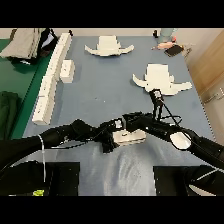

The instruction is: Fold the box.

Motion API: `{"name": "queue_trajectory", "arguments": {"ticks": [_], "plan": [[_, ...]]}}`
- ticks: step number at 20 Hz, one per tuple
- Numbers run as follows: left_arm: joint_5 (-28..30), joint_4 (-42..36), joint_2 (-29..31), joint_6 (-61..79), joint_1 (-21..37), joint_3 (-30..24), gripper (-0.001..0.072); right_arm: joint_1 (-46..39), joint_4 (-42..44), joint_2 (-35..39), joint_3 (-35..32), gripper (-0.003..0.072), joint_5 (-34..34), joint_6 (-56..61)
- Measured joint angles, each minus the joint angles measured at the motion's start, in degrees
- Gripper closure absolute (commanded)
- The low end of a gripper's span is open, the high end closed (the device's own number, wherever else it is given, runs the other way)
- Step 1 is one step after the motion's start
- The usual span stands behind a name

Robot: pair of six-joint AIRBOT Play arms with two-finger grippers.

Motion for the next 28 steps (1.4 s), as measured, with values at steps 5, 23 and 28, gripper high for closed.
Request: {"name": "queue_trajectory", "arguments": {"ticks": [5, 23, 28], "plan": [[3.39, 0.24, 1.18, -3.65, 0.57, -0.02, 0.0224, -5.33, 0.0, 2.54, 0.0, 0.0596, -1.95, 0.02], [4.98, 13.11, 7.13, -20.24, 43.47, -0.02, 0.0206, -12.52, -1.33, 4.83, -0.02, 0.0596, 5.07, 0.02], [4.72, 13.75, 7.13, -20.74, 53.27, -0.02, 0.0207, -12.52, -1.31, 4.83, 0.0, 0.0597, 5.38, 0.02]]}}
